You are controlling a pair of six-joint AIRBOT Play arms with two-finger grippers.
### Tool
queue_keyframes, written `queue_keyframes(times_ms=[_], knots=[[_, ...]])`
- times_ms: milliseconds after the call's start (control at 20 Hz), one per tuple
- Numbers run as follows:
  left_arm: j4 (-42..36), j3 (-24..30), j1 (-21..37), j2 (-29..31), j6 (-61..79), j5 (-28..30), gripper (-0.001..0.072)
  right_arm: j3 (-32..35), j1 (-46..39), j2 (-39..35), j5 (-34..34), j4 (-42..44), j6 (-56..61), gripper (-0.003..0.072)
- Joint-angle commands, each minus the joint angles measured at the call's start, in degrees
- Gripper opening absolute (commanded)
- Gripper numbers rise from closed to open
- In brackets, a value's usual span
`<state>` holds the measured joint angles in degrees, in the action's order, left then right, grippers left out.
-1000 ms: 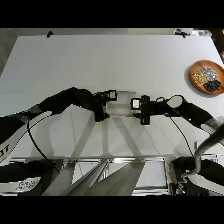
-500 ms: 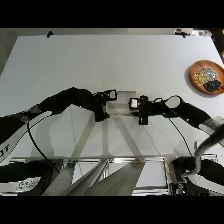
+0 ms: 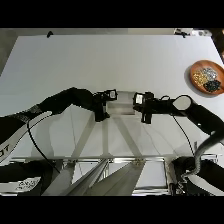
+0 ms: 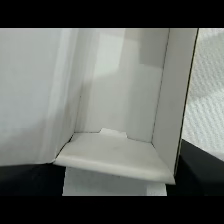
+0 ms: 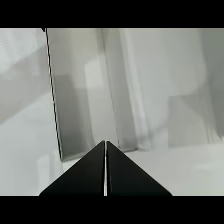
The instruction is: Fold the box and place the chain.
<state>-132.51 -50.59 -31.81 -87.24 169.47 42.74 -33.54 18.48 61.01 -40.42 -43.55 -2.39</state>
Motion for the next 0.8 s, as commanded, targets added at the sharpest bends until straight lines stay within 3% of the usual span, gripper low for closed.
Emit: queue_keyframes(times_ms=[0,150,350,750], knots=[[0.09,-0.07,0.00,0.00,0.07,0.09,0.0155,0.00,-3.67,-8.55,-9.99,-6.10,13.18,0.0015],[0.09,-0.07,0.00,0.00,0.07,0.11,0.0155,0.00,-10.36,-13.22,-16.57,-6.27,34.23,0.0015],[0.09,-0.07,0.00,0.00,0.07,0.09,0.0155,0.00,-18.18,-11.69,-15.67,-11.63,64.87,0.0014],[0.09,-0.07,0.00,0.00,0.07,0.09,0.0155,0.00,-21.22,5.97,-15.87,-9.53,68.24,0.0013]])
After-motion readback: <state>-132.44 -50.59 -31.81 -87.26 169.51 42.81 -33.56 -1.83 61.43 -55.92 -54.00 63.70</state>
